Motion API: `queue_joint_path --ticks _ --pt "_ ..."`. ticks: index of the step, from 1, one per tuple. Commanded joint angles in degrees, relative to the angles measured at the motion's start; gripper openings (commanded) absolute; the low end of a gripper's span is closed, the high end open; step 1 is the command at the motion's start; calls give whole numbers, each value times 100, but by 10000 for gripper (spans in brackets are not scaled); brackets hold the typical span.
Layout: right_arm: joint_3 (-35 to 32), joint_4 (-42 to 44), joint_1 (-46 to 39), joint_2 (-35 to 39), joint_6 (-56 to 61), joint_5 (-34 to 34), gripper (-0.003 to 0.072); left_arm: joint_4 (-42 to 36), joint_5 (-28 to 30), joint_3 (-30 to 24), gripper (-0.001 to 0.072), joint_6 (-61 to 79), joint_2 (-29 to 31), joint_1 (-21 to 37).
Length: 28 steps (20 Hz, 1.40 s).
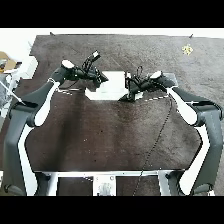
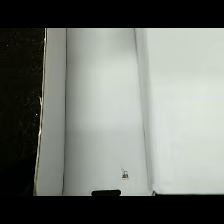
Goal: Fold the box and place the chain.
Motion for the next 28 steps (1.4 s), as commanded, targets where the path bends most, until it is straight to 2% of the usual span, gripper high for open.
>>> queue_joint_path --ticks 1,5,10,13,16,19,21,22,23,24,26,28 --pt "-2 2 2 -2 2 -2 507 155 81 0 12 -26 -184 2" --pt "-2 2 2 -2 2 -2 507 212 -236 0 12 -175 -299 2" --pt "-2 2 0 -2 2 -2 507 173 -258 11 12 -173 -251 2" --pt "-2 2 0 -2 2 0 507 87 -192 20 12 -151 37 48" --pt "-2 2 0 -2 2 -2 507 98 -280 20 12 -151 595 186" --pt "-2 2 0 -2 2 -4 507 116 -678 20 12 -155 1102 404" --pt "-2 2 0 -2 2 -2 507 278 -1353 20 14 -114 1252 485" --pt "-2 2 2 -2 2 -2 507 612 -1784 17 147 168 1248 470" --pt "-2 2 0 -2 2 -4 507 1095 -2063 -2 438 372 1228 417" --pt "-2 2 0 -2 2 -2 507 1685 -2065 -94 557 341 1213 343" --pt "-2 2 0 -2 0 -2 507 2470 -1637 -415 554 345 1211 188" --pt "-2 2 2 -2 2 -2 507 2544 -964 -824 554 350 1211 68"
